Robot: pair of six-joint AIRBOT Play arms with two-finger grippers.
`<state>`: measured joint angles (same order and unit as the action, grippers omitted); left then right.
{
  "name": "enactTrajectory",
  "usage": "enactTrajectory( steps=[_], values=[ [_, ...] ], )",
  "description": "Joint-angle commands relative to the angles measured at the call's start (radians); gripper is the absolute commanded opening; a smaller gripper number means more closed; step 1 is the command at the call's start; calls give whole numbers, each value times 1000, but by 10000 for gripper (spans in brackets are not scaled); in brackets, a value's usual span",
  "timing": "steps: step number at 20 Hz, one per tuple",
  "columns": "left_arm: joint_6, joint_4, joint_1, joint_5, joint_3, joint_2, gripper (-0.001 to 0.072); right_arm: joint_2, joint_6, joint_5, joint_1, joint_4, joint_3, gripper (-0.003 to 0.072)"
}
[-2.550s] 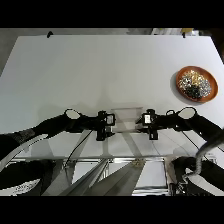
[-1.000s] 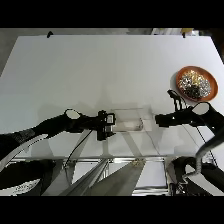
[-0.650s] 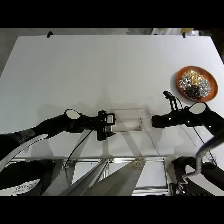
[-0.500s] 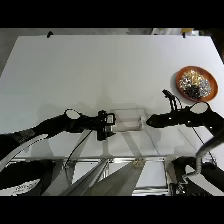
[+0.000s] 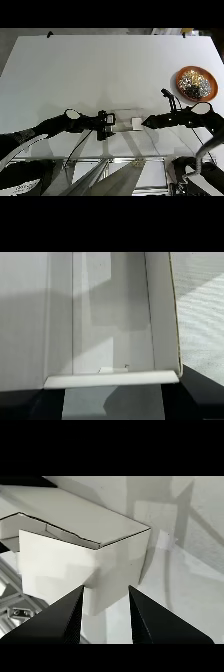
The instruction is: Fold the box and place the chain.
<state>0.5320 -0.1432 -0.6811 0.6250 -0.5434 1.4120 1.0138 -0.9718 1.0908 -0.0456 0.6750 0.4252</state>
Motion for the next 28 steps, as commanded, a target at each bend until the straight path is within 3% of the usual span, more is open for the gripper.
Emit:
enactTrajectory(
  steps=[1,6,10,13,15,23,25,28],
  values=[
    [0,0,0,0,0,0,170,-2,2,-4,-31,3,0,325],
    [0,0,0,0,0,0,170,-2,-79,-83,-121,55,10,325],
    [0,0,0,0,0,0,170,-2,-406,-164,-291,330,121,325],
    [0,0,0,0,0,0,170,21,-703,-168,-404,529,183,325],
    [0,0,0,0,0,0,170,60,-839,-168,-461,564,199,325],
    [0,0,0,0,0,0,170,183,-1163,-137,-618,742,286,318],
    [0,0,0,0,0,0,170,203,-1223,-134,-641,795,294,270],
    [0,0,0,0,0,0,170,221,-1302,-129,-653,866,294,260]
  ],
)
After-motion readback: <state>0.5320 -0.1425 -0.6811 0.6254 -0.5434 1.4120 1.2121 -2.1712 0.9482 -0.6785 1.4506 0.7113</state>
